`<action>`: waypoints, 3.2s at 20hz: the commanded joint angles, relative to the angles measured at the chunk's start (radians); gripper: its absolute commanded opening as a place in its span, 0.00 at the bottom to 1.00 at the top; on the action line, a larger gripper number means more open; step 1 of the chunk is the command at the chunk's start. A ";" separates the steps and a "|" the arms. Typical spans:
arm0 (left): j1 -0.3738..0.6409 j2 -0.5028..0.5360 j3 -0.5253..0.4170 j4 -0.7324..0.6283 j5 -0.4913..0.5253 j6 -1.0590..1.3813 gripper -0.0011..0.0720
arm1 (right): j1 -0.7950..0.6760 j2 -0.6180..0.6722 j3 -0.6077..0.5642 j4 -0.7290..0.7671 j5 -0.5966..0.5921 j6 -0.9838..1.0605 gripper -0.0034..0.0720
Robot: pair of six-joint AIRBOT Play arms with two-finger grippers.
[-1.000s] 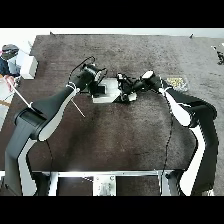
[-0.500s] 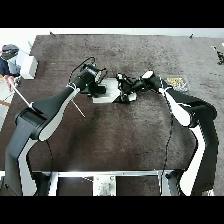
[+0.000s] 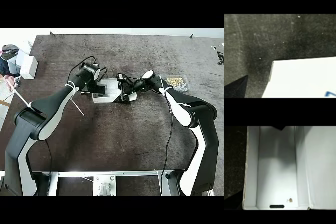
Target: Fold the box and place the chain.
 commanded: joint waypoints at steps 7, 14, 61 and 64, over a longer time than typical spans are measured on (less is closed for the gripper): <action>-0.001 0.005 0.182 -0.001 -0.228 0.156 0.98 | 0.001 -0.001 0.000 0.001 0.000 0.001 0.50; 0.055 0.185 0.174 0.016 -0.190 0.263 0.98 | 0.001 -0.001 0.000 0.001 0.000 0.001 0.50; 0.448 -0.029 -0.277 -1.187 -0.058 2.363 1.00 | 0.001 -0.001 0.000 0.001 0.000 0.001 0.50; 0.448 -0.038 -0.277 -1.212 -0.072 2.363 1.00 | 0.001 -0.001 0.000 0.001 0.000 0.001 0.50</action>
